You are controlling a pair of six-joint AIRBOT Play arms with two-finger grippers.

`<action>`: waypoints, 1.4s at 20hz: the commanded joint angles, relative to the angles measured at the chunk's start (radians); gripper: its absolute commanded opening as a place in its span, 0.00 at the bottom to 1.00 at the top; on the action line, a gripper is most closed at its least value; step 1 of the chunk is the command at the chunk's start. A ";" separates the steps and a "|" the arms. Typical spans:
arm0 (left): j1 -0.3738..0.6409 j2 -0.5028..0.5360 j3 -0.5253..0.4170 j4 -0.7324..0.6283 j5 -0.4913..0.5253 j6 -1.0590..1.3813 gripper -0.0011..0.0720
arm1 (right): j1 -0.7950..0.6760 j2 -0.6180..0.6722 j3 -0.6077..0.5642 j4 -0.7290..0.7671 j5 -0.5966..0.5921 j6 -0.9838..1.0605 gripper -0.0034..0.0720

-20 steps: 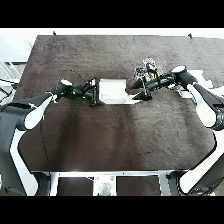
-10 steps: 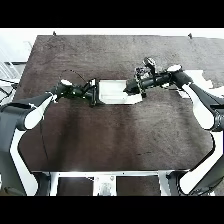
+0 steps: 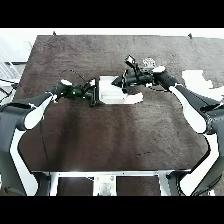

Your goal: Fold the box and place the chain.

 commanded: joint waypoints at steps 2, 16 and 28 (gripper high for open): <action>-0.001 0.000 0.000 0.000 0.001 0.000 0.87 | 0.015 -0.005 0.002 -0.018 -0.119 0.038 0.06; -0.001 0.000 0.000 0.000 0.001 0.000 0.87 | 0.014 -0.066 0.026 -0.079 -0.137 0.046 0.06; -0.001 0.000 0.000 -0.001 0.004 0.002 0.87 | -0.082 0.277 -0.148 -0.343 -0.065 0.039 0.52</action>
